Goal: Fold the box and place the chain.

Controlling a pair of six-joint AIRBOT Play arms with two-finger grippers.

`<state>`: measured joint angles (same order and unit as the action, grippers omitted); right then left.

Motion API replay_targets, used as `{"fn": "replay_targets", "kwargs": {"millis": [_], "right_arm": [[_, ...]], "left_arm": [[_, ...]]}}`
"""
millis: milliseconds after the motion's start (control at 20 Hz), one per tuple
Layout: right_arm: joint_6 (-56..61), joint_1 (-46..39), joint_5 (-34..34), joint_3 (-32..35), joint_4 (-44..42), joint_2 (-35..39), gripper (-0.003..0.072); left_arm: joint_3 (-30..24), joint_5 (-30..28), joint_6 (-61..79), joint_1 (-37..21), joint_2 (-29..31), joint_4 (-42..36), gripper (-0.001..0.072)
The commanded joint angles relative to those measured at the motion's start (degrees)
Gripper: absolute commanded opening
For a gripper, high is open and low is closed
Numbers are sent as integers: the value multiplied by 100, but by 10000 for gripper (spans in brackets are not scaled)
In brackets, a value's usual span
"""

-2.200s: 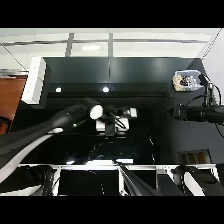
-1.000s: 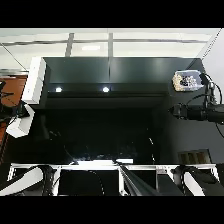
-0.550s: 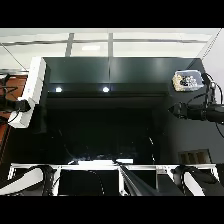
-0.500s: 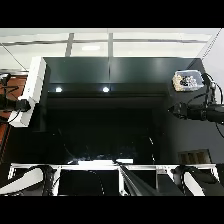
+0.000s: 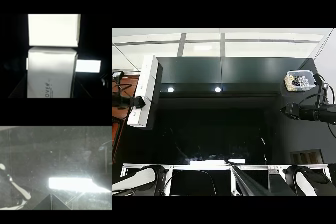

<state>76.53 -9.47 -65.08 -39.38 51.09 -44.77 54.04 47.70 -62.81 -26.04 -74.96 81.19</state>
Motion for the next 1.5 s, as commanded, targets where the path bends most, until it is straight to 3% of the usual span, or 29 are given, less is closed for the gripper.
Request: {"fn": "replay_targets", "kwargs": {"millis": [0, 200, 250, 300, 350, 400, 500, 650, 750, 850, 950, 1150, 1250, 1450], "right_arm": [[-251, -7, -63, -101, 66, 4, 16], [-490, -4, -782, -1185, 573, 9, 16], [-518, -2, -986, -1467, 643, 24, 16], [-553, 0, -1104, -1683, 647, 72, 16], [-708, 44, -1025, -1755, 599, 188, 15], [-1154, 188, -750, -1731, 481, 402, 14], [-1779, 664, 551, -1353, 474, 938, 14], [-1801, 994, 2323, -210, 769, 1226, 14], [-1805, 970, 3178, 638, 975, 1169, 15], [-1805, 970, 4022, 1281, 1410, 1165, 15], [-1805, 970, 4256, 1550, 1738, 1163, 16], [-1742, 970, 3821, 1565, 1622, 1163, 16], [-1040, 938, 4103, 1578, 1626, 1158, 16], [-820, 758, 4865, 1578, 1637, 1064, 16]], "left_arm": [[354, 343, -214, 81, 208, -350, 706], [544, 442, -267, 673, 999, -938, 701], [544, 459, -470, 874, 1246, -981, 638], [540, 570, -752, 1080, 1482, -997, 422], [507, 719, -815, 1292, 1696, -1029, 151], [376, 758, -640, 1563, 1952, -1191, 28], [-234, 164, -142, 2212, 2542, -1805, 29], [-1513, -1434, -153, 3128, 3241, -1888, 29], [-2205, -2170, -153, 3410, 3344, -1888, 29], [-2494, -2472, -203, 3412, 3314, -1888, 30], [-2496, -2601, -192, 3357, 3320, -1886, 30], [-2505, -2673, -197, 3346, 3320, -1888, 30], [-2505, -2675, -197, 3344, 3320, -1888, 30], [-2505, -2673, -197, 3344, 3320, -1888, 30]]}}
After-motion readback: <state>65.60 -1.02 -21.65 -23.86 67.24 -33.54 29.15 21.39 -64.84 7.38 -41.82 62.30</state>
